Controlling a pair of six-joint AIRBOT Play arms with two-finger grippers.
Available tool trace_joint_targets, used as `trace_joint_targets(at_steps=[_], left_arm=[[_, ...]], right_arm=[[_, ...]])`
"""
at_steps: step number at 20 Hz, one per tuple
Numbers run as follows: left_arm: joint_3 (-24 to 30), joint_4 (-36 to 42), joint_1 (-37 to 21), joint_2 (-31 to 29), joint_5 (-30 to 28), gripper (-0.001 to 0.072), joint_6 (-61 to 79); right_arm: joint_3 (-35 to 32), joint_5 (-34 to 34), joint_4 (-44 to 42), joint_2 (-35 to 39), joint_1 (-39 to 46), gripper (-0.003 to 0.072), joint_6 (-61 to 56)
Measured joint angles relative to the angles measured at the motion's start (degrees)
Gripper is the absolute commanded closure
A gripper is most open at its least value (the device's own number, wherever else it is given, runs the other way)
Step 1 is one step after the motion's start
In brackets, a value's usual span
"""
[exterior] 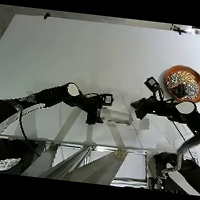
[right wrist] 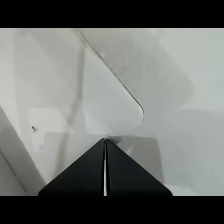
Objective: Fold the box and place the chain.
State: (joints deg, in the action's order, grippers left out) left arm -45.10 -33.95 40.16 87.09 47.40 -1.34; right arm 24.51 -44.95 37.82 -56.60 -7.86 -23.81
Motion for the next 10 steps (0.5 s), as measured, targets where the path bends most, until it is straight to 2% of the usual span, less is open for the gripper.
trace_joint_targets(at_steps=[7, 10], left_arm=[[0.0, 0.04, 0.0, 0.0, 0.0, 0.0499, -0.13], [0.0, 0.04, 0.0, 0.0, 0.0, 0.0499, -0.15]], right_arm=[[3.56, -4.57, -1.33, 4.22, 0.0, 0.0676, -0.37], [5.9, -7.21, 1.03, 7.63, -0.02, 0.0676, -0.22]])
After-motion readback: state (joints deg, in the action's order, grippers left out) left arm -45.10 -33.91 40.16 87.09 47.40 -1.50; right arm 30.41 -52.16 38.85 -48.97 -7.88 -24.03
